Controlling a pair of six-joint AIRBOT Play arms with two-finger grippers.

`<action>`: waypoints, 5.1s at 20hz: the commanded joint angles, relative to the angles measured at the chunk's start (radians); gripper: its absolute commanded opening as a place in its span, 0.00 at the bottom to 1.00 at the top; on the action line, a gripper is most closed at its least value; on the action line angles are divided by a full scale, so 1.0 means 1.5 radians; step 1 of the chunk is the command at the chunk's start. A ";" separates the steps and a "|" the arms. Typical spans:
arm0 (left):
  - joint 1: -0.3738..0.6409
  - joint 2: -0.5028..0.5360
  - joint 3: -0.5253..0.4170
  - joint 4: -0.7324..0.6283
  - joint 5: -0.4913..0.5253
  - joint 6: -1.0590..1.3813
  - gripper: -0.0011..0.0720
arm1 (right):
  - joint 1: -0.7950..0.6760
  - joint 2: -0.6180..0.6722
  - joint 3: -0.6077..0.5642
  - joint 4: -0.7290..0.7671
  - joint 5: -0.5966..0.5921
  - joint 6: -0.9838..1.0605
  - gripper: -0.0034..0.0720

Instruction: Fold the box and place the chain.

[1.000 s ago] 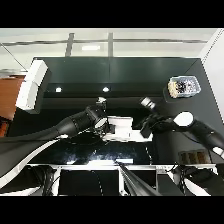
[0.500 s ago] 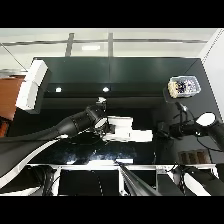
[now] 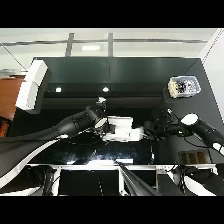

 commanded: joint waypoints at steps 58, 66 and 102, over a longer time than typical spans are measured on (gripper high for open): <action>0.000 0.000 0.000 0.000 -0.003 0.000 0.05 | 0.446 -0.142 0.292 -0.542 0.038 0.640 0.28; 0.000 0.000 0.000 0.000 -0.002 0.000 0.05 | 0.446 -0.149 0.294 -0.540 0.041 0.652 0.21; 0.000 0.000 0.000 -0.003 -0.005 0.000 0.05 | -0.079 0.073 0.352 -0.814 -0.025 0.389 0.97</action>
